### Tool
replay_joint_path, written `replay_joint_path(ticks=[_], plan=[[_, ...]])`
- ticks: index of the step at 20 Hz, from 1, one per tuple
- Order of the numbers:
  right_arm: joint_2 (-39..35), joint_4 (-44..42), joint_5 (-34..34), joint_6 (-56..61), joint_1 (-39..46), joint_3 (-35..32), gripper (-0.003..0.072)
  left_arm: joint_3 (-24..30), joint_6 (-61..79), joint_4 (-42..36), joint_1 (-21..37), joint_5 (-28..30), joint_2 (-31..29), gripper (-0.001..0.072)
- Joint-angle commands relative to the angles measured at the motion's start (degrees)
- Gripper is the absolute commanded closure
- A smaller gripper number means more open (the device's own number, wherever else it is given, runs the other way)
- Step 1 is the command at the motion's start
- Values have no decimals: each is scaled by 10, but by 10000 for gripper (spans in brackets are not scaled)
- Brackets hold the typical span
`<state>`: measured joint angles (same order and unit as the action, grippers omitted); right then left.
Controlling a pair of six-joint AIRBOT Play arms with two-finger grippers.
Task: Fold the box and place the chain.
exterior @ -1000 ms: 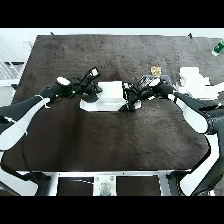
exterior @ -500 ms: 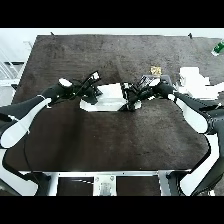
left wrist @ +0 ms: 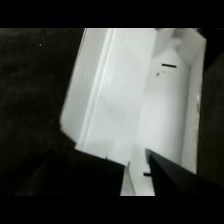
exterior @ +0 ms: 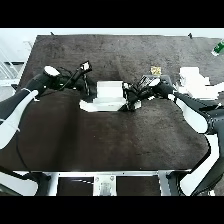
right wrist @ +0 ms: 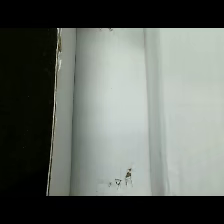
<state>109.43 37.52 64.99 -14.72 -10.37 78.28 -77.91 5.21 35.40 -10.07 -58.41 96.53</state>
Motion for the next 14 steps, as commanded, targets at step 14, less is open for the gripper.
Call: replay_joint_path(ticks=[14], plan=[[0,-1,0,1,0,0,231,24,-23,190,-66,5,-3,6]])
